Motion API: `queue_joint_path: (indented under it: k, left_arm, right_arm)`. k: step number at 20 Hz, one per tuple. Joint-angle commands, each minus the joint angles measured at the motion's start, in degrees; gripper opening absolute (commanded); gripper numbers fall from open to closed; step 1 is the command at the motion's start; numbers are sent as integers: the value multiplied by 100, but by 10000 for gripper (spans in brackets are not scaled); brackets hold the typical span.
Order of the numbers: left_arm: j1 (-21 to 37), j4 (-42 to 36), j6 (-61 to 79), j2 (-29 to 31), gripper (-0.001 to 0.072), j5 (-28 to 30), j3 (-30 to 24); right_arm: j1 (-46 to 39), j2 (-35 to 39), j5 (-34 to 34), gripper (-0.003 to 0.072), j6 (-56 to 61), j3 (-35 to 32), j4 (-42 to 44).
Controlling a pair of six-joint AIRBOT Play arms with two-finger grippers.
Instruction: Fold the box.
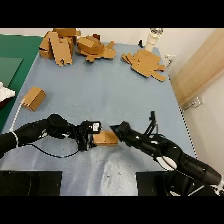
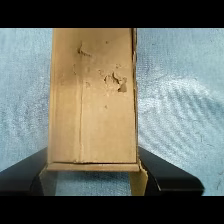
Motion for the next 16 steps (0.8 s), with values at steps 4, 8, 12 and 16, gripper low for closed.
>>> queue_joint_path:
  k: [4,8,12,16]
  left_arm:
    - [15,-9,-1137,68,288,667,107]
    - [267,420,-2461,535,315,960,533]
    - [1362,1716,-3832,568,315,1235,1228]
    - [2865,2452,-4299,50,315,1237,2013]
  right_arm:
    - [-732,970,313,0,-2,57,-776]
    - [-863,1110,732,1,0,55,-1106]
    - [-863,1121,721,1,0,57,-1241]
    - [-863,1121,481,0,0,57,-1287]
